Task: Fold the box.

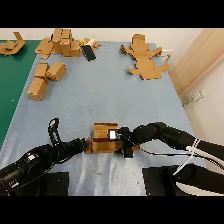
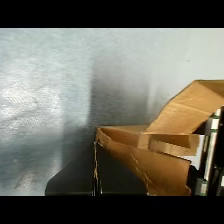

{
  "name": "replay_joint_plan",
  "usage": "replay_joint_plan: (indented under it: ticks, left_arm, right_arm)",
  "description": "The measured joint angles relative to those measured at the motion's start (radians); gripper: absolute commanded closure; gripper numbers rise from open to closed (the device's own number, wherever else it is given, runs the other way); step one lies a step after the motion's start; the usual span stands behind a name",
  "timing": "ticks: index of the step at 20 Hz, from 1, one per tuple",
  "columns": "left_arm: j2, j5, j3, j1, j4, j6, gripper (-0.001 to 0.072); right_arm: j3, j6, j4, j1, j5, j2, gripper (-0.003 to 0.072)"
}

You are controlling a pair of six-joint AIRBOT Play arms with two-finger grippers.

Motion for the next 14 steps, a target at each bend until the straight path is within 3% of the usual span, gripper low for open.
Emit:
replay_joint_plan:
  ticks: [14]
  left_arm:
    - [-0.011,-0.056,0.080,-0.026,-0.050,-0.001,0.0701]
  right_arm:
    - [0.000,0.000,0.000,0.000,-0.002,0.000,0.0165]
